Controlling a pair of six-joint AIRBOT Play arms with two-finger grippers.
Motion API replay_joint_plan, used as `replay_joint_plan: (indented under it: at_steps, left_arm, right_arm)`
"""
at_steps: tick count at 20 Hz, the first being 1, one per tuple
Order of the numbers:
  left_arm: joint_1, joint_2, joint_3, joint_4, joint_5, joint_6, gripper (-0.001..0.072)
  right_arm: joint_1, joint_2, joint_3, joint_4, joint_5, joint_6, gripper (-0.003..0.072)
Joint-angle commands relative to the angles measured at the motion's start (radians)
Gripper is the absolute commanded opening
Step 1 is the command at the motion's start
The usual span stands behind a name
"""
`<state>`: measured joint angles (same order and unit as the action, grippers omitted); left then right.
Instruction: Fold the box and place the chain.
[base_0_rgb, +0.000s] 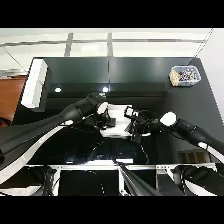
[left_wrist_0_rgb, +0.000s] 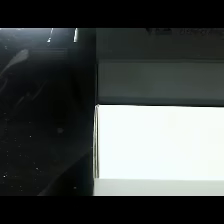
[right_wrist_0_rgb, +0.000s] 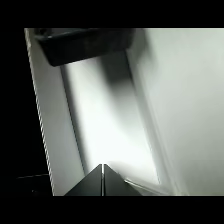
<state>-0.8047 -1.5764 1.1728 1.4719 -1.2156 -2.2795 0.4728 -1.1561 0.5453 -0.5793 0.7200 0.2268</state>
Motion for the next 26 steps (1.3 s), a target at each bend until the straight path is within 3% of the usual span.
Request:
replay_joint_plan:
  at_steps: [1, 3, 5, 9, 13, 17, 22, 23, 25, 26]
  left_arm:
    - [0.002, 0.0, 0.0, 0.004, 0.008, 0.001, 0.0029]
    - [0.003, 0.0, 0.0, 0.001, 0.015, 0.001, 0.0028]
    - [0.003, 0.0, 0.0, 0.0, 0.014, 0.001, 0.0029]
    - [0.004, 0.0, 0.0, -0.011, 0.018, 0.001, 0.0029]
    - [0.003, 0.0, 0.0, -0.019, 0.023, 0.001, 0.0029]
    - [0.003, 0.0, 0.0, -0.019, 0.031, 0.001, 0.0029]
    - [0.003, 0.0, 0.0, -0.018, 0.031, 0.001, 0.0029]
    - [0.003, 0.0, 0.0, -0.019, 0.031, 0.001, 0.0029]
    - [0.003, 0.0, 0.0, -0.019, 0.03, 0.001, 0.0029]
    - [0.003, 0.0, 0.0, -0.019, 0.03, 0.001, 0.0029]
  right_arm:
    - [-0.064, 0.109, 0.058, -0.275, 0.148, 0.46, 0.0007]
    - [-0.19, 0.225, 0.1, -0.454, 0.267, 0.746, 0.0007]
    - [-0.349, 0.31, 0.096, -0.567, 0.314, 0.911, 0.0007]
    - [-0.613, 0.307, -0.047, -0.535, 0.212, 1.24, 0.0007]
    - [-0.574, 0.207, -0.194, -0.211, 0.204, 1.138, 0.0008]
    - [-0.414, 0.039, -0.193, 0.112, 0.221, 0.835, 0.0008]
    - [-0.394, 0.019, -0.093, 0.088, 0.267, 0.799, 0.0013]
    - [-0.394, 0.019, -0.068, 0.081, 0.293, 0.799, 0.0058]
    - [-0.394, 0.019, -0.029, 0.08, 0.336, 0.798, 0.0602]
    - [-0.394, 0.019, -0.013, 0.081, 0.354, 0.798, 0.0618]
